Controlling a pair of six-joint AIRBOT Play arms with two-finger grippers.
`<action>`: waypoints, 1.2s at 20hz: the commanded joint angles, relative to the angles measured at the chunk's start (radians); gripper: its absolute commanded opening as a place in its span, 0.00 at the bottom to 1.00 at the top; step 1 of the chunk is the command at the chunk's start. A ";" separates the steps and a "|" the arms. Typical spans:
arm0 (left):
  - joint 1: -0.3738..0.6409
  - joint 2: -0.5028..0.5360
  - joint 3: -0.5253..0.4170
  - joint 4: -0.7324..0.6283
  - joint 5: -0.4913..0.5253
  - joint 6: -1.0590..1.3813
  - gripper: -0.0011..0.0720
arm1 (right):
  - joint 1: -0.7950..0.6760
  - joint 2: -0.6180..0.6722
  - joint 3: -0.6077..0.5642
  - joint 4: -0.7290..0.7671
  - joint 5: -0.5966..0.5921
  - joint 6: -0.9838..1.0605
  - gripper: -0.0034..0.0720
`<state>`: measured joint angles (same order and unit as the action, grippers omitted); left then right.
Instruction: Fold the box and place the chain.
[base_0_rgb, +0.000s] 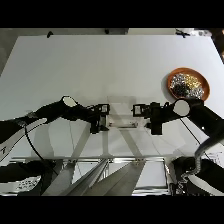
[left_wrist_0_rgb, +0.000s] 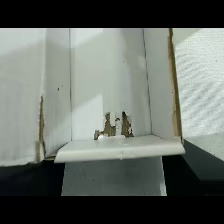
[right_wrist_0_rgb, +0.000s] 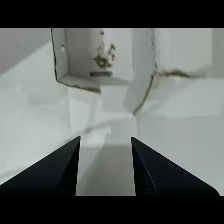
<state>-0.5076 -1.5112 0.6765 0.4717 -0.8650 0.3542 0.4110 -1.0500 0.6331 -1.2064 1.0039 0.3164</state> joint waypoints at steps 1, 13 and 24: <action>0.001 0.000 0.001 0.000 0.000 0.000 0.29 | 0.000 -0.068 -0.003 0.063 -0.032 -0.092 0.52; 0.001 0.000 0.001 -0.014 0.000 0.001 0.29 | 0.000 -0.073 -0.003 0.153 -0.051 -0.142 0.43; 0.001 0.000 0.001 -0.014 0.001 0.001 0.29 | 0.001 -0.145 -0.004 0.257 -0.093 -0.143 0.25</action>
<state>-0.5072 -1.5112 0.6765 0.4572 -0.8642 0.3546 0.4110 -1.1851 0.6296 -0.9878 0.9356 0.1745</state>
